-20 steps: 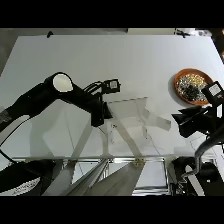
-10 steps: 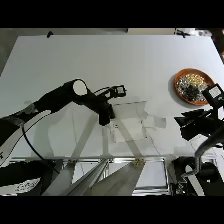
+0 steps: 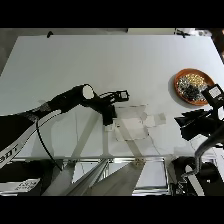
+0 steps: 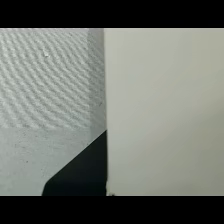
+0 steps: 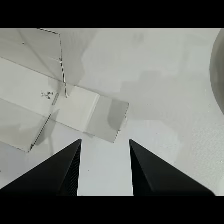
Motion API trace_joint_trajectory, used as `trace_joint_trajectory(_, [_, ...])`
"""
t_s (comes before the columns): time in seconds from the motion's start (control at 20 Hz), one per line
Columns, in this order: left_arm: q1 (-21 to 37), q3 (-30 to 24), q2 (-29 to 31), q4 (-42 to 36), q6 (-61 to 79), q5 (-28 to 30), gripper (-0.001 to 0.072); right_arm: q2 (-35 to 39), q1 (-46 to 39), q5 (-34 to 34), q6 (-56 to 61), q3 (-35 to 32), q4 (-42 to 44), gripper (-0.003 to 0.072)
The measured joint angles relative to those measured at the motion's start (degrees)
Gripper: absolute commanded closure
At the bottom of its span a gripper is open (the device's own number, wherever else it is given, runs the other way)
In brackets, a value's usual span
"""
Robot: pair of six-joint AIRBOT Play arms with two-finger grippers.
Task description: Fold the box and place the chain.
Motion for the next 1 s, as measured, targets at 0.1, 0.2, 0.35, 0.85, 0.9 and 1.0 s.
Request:
trace_joint_trajectory(0.1, [0.0, 0.02, -0.26, 0.13, 0.15, 0.22, 0.0705, 0.0, 0.0, 0.0, 0.0, 0.0, 0.0, 0.0339])
trace_joint_trajectory(0.2, [-0.02, 0.02, -0.37, 0.39, 0.22, 0.55, 0.0704, 0.0, 0.0, 0.0, 0.0, 0.0, -0.02, 0.0339])
trace_joint_trajectory(0.35, [-0.04, 0.02, -0.46, 1.27, 0.35, 1.18, 0.0704, 0.0, 0.0, 0.0, 0.02, -0.02, -0.02, 0.0339])
trace_joint_trajectory(0.85, [-0.04, 0.02, -0.46, 2.51, 0.37, 1.9, 0.0705, 0.0, 0.0, 0.0, -0.07, 0.0, -0.04, 0.0339])
trace_joint_trajectory(0.9, [-0.02, 0.02, -0.46, 2.56, 0.37, 1.95, 0.0705, 0.0, 0.0, 0.0, -0.11, 0.0, -0.02, 0.0339])
trace_joint_trajectory(1.0, [0.0, 0.02, -0.46, 2.6, 0.37, 2.03, 0.0705, 0.0, 0.0, 0.02, -0.15, 0.0, -0.04, 0.0339])
